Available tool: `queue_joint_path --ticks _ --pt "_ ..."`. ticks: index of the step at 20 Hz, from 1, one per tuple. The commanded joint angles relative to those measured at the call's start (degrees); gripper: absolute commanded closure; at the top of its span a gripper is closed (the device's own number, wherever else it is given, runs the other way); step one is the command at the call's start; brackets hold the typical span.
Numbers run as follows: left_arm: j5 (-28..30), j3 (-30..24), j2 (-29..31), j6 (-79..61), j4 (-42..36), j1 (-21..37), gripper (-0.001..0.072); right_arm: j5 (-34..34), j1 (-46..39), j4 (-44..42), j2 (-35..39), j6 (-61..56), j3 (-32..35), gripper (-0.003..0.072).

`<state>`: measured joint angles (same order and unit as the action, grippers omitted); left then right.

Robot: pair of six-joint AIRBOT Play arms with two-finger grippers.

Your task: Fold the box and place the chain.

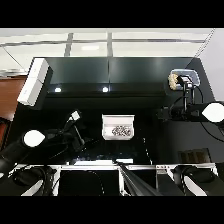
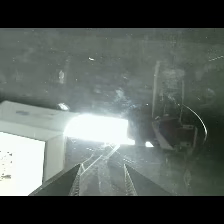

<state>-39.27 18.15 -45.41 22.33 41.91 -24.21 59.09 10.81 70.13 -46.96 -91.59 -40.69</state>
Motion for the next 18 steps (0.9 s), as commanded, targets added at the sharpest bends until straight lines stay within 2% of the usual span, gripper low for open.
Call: queue_joint_path --ticks 1,4,7,11,18 --pt "-3.58 6.08 -10.43 -19.85 -3.06 -0.24 -0.0011 -0.7 0.02 -0.72 -0.02 -0.15 0.02 0.0353" --pt "-4.92 11.72 -20.31 -25.88 -5.7 -0.09 -0.0011 -0.94 0.02 -0.98 -0.02 -0.15 0.15 0.0353" --pt "-6.32 13.75 -25.77 -31.28 -6.73 0.0 -0.0011 -0.94 0.02 -0.98 -0.04 -0.15 0.66 0.0353" --pt "-6.49 13.77 -27.12 -38.77 -14.05 0.0 -0.001 -1.22 0.02 -1.11 -0.11 -0.15 1.2 0.0353" --pt "-7.28 13.75 -27.19 -38.71 -13.77 -1.29 -0.0007 -2.4 0.02 -1.11 -0.11 -0.15 1.22 0.0353"
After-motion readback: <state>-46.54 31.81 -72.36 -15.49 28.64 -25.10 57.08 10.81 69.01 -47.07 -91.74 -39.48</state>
